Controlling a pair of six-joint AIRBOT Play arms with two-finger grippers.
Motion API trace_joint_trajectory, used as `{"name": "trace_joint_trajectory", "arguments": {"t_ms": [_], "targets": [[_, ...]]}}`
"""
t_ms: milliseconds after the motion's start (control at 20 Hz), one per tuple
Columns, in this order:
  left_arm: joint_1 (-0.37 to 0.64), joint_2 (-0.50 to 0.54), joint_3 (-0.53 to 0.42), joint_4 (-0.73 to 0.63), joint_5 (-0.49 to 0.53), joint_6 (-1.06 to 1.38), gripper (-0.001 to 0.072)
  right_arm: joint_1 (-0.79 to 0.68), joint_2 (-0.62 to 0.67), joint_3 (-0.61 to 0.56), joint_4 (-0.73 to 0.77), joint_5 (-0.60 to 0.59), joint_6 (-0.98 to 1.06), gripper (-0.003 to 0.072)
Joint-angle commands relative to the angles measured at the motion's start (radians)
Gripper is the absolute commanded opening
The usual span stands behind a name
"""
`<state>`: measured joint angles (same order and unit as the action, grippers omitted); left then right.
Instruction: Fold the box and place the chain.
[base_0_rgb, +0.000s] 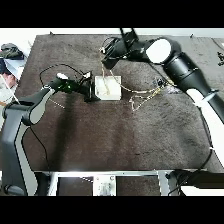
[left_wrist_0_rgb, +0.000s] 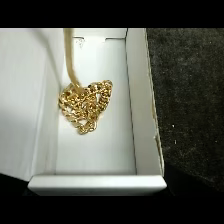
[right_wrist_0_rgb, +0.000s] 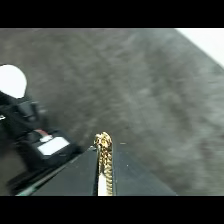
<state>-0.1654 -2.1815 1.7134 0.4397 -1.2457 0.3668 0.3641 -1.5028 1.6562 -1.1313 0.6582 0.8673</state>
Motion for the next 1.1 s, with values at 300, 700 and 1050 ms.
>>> {"name": "trace_joint_trajectory", "arguments": {"t_ms": [300, 700, 1050], "targets": [[0.000, 0.000, 0.000, 0.000, 0.000, 0.000, 0.0516, 0.017, -0.155, -0.003, -0.190, 0.132, 0.166, -0.0008], [0.000, 0.000, 0.000, 0.000, 0.000, 0.000, 0.0515, -0.232, -0.145, -0.003, -0.313, 0.377, 0.248, 0.0254], [0.000, 0.000, 0.000, 0.000, 0.000, 0.000, 0.0515, -0.426, -0.249, 0.002, -0.348, 0.507, 0.056, 0.0289]]}}
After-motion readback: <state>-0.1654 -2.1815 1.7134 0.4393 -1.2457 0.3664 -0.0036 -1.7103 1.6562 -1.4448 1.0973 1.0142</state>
